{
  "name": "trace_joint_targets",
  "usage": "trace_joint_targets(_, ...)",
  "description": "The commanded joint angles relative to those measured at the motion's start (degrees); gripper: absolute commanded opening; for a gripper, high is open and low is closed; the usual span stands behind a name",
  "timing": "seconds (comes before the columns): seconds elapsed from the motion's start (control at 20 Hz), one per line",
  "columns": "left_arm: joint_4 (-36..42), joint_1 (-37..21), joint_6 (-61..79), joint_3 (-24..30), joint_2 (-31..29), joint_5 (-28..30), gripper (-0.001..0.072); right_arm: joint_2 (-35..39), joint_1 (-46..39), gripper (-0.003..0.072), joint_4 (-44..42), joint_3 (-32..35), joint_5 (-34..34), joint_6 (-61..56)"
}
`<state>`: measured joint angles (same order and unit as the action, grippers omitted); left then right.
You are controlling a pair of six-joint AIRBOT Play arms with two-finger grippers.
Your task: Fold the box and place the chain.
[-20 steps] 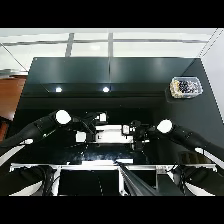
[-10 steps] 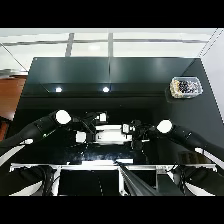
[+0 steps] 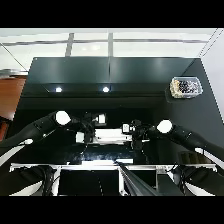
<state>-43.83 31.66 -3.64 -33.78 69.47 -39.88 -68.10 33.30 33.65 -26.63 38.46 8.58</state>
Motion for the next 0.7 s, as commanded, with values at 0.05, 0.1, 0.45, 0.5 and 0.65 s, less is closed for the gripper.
trace_joint_targets(0.05, -1.22, -0.61, -2.29, 0.02, -3.52, -1.03, 0.0649, -0.04, 0.02, 0.0534, 0.0, 0.04, -0.02, -0.04)
trace_joint_targets(0.1, -2.23, -1.31, -3.74, 0.02, -4.79, -1.09, 0.0649, -0.04, 0.02, 0.0534, -0.07, 0.02, -0.02, -0.04)
trace_joint_targets(0.45, -9.77, -10.36, -18.99, 0.02, -19.45, -11.82, 0.0647, -0.04, 0.02, 0.0534, -0.13, 0.02, -0.09, -0.07)
trace_joint_targets(0.5, -10.03, -12.09, -22.95, 0.02, -21.9, -15.76, 0.0614, -0.04, 0.02, 0.0534, -0.13, 0.02, -0.09, -0.07)
trace_joint_targets(0.65, -10.69, -16.68, -31.87, 0.02, -26.27, -30.73, 0.0036, -0.04, 0.02, 0.0535, -0.13, 0.02, -0.09, -0.07)
